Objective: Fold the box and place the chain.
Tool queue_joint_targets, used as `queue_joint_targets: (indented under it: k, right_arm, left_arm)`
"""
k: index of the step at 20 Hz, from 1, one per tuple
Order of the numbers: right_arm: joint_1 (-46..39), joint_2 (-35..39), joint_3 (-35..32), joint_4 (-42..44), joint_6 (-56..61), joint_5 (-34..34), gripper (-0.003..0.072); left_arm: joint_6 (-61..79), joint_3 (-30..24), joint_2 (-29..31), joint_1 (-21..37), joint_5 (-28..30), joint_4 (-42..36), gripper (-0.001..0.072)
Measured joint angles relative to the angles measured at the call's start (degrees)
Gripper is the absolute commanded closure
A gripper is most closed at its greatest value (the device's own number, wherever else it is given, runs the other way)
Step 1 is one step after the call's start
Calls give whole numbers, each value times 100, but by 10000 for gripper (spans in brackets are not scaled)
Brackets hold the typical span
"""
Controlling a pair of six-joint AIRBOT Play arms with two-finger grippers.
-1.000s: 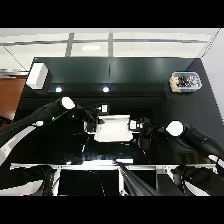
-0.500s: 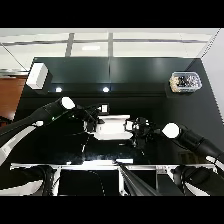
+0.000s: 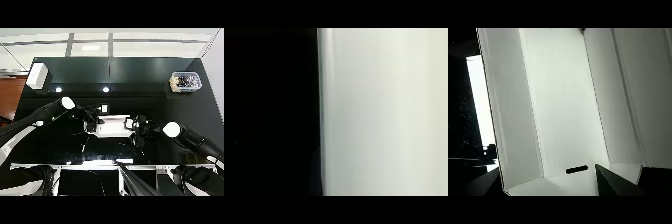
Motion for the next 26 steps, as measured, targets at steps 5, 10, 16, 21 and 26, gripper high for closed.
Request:
queue_joint_targets:
  k: [5, 10, 16, 21, 26]
  right_arm:
    - [-173, 7, 116, 28, 0, -39, 44]
    - [-229, 4, 243, -4, 2, -57, 43]
    - [-238, 7, 291, -44, 0, -197, 44]
    - [-319, 7, 295, -55, -11, -282, 44]
    - [-435, -37, 295, 48, -251, -9, 43]
  left_arm:
    - [0, 0, 2, 0, 2, 0, 685]
    - [0, 0, 2, 0, 2, 0, 685]
    - [2, 0, 0, 0, 7, 0, 685]
    - [7, 0, 0, 0, 7, 0, 685]
    - [9, 0, 0, 0, -4, 4, 685]
